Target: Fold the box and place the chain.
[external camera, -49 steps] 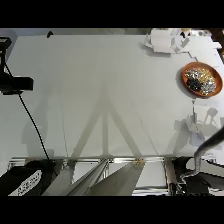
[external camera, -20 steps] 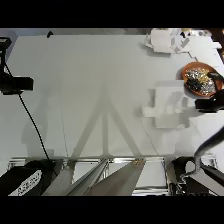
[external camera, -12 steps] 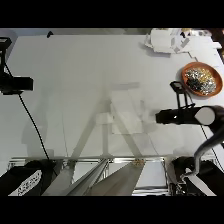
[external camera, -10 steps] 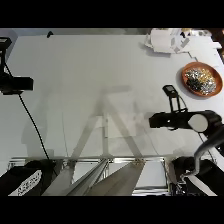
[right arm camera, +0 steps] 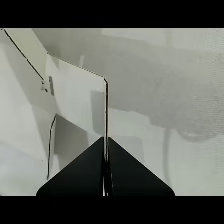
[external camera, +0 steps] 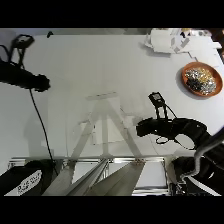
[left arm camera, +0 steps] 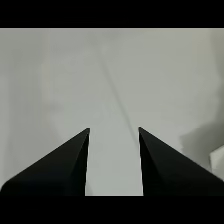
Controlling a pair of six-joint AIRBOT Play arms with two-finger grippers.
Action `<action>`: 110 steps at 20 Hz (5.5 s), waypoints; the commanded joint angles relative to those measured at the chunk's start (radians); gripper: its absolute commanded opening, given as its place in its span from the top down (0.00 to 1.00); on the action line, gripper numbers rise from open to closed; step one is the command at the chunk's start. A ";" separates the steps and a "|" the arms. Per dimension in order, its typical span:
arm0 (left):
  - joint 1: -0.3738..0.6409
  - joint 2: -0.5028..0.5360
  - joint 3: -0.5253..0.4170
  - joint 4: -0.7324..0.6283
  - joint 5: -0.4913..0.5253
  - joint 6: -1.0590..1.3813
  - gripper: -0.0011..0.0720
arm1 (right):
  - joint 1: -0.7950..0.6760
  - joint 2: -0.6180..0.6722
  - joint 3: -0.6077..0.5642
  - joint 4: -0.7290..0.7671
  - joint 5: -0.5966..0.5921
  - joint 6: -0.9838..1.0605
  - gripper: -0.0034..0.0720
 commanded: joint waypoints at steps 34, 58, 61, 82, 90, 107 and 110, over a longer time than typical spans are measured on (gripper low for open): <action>-0.245 -0.282 -0.278 -0.639 0.211 0.913 0.98 | 0.015 0.003 0.007 0.021 -0.030 0.028 0.81; -0.296 -0.398 -0.278 -0.694 0.325 1.384 0.98 | 0.015 0.003 0.138 -0.086 0.060 -0.067 0.46; -0.295 -0.401 -0.278 -0.693 0.324 1.384 0.98 | 0.015 0.003 0.138 -0.098 0.066 -0.067 0.46; -0.295 -0.385 -0.278 -0.817 0.367 1.380 0.98 | 0.015 0.002 0.138 -0.101 0.067 -0.089 0.46; -0.295 -0.386 -0.278 -0.801 0.361 1.372 0.98 | 0.015 0.002 0.138 -0.100 0.068 -0.115 0.46; -0.295 -0.387 -0.278 -0.754 0.360 1.373 0.98 | 0.015 0.002 0.138 -0.100 0.117 -0.115 0.46; -0.295 -0.387 -0.278 -0.753 0.349 1.373 0.98 | 0.015 0.002 0.138 -0.100 0.117 -0.115 0.46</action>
